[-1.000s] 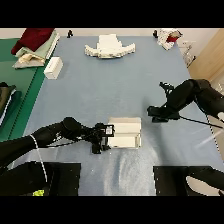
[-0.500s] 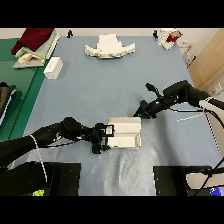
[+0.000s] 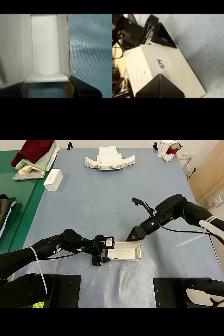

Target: Fold the box.

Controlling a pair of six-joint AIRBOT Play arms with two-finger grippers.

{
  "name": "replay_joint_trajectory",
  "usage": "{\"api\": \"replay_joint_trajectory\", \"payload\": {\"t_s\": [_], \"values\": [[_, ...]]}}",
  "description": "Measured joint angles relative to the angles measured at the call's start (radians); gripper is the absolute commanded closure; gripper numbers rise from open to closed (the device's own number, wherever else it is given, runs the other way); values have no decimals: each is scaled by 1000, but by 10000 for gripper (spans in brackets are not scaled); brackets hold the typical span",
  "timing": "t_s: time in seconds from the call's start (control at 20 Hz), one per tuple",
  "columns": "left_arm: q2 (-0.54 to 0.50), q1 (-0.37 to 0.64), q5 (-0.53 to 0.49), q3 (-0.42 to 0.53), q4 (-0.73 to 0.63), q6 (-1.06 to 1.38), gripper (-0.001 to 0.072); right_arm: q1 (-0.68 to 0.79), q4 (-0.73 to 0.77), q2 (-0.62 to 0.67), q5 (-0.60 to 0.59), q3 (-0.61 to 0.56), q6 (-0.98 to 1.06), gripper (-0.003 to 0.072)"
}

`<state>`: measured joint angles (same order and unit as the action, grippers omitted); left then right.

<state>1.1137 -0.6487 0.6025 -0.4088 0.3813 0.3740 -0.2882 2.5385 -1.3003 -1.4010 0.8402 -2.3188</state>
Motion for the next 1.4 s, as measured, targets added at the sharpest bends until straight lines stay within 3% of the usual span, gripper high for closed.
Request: {"api": "replay_joint_trajectory", "payload": {"t_s": [0.25,0.6,0.75,0.8,0.85,1.1,1.4], "values": [[0,0,0,0,0,0,248,-87,-47,169,189,-145,-94,685],[0,0,0,0,0,0,248,-323,-209,391,601,-322,-143,683],[0,0,0,0,0,0,248,-403,-266,447,722,-366,-148,682],[0,0,0,0,0,0,248,-425,-278,457,749,-375,-149,616],[0,0,0,0,0,0,248,-442,-287,465,768,-380,-150,492],[0,0,0,0,0,0,248,-518,-357,481,807,-392,-152,141],[0,0,0,0,0,0,248,-577,-465,483,815,-394,-187,128]]}}
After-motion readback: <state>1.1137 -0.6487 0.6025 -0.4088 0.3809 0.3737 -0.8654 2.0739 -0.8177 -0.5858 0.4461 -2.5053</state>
